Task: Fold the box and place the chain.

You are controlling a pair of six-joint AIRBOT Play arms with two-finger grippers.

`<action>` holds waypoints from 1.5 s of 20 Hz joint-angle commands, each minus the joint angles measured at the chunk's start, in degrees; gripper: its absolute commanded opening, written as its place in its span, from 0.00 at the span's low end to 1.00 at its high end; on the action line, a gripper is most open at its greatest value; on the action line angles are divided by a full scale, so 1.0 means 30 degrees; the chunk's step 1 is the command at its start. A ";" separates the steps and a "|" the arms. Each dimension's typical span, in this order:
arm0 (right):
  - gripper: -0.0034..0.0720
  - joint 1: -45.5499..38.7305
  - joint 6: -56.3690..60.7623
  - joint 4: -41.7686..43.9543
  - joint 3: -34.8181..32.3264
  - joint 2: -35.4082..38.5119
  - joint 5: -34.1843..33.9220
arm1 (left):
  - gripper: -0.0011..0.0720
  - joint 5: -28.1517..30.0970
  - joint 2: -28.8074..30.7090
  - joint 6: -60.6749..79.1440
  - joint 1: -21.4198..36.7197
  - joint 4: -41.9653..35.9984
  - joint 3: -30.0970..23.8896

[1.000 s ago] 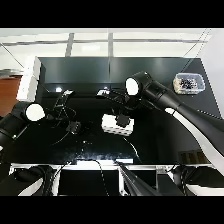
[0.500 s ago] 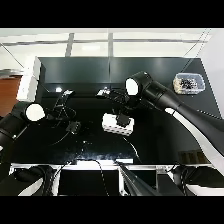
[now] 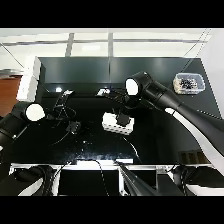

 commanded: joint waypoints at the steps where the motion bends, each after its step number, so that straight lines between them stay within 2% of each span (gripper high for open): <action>1: 0.51 0.0022 0.0007 0.0000 -0.0007 -0.0015 -0.0073 | 0.97 0.0000 -0.0015 0.0007 0.0015 0.0015 0.0000; 27: 0.51 0.0022 0.0080 -0.0801 -0.0007 -0.0007 -0.0597 | 0.97 0.0007 -0.0015 0.0007 0.0015 0.0015 0.0000; 28: 0.45 0.0022 0.0073 -0.0801 -0.0007 -0.0007 -0.0576 | 0.97 0.0015 -0.0015 0.0000 0.0007 0.0015 0.0000; 29: 0.19 0.0022 0.0058 -0.0801 -0.0007 -0.0007 -0.0517 | 0.97 0.0015 -0.0015 0.0007 0.0015 0.0015 0.0000; 30: 0.19 0.0022 0.0058 -0.0787 -0.0007 -0.0007 -0.0481 | 0.97 0.0007 -0.0015 0.0007 0.0015 0.0015 0.0000</action>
